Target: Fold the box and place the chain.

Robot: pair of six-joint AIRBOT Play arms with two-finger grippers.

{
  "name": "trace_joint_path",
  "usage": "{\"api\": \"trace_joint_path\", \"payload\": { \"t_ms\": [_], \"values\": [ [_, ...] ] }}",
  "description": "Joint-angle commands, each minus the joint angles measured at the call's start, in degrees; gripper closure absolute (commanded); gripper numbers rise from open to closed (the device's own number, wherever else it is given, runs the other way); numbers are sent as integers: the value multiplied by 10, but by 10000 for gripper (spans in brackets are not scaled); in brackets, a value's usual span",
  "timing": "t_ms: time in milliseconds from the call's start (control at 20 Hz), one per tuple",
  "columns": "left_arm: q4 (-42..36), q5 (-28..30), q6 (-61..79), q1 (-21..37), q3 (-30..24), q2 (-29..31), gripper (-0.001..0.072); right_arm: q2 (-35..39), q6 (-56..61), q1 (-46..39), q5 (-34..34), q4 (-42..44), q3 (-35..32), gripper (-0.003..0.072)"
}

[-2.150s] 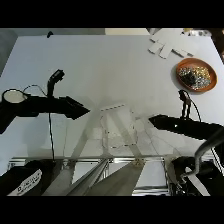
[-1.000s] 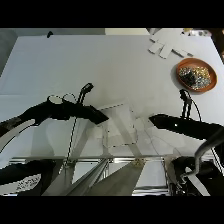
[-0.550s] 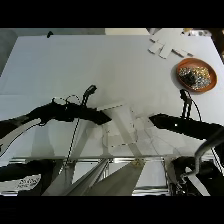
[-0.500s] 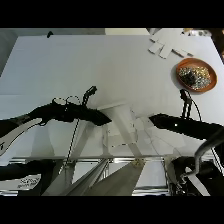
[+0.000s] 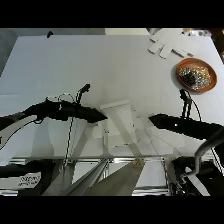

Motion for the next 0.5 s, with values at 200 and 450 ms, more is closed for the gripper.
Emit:
{"api": "trace_joint_path", "payload": {
  "t_ms": [200,450],
  "values": [
    [52,33,94,3,25,58,704,3,0,0,-32,23,30,605],
    [212,38,101,-26,127,81,704,31,8,0,-80,30,95,433]
  ]
}}
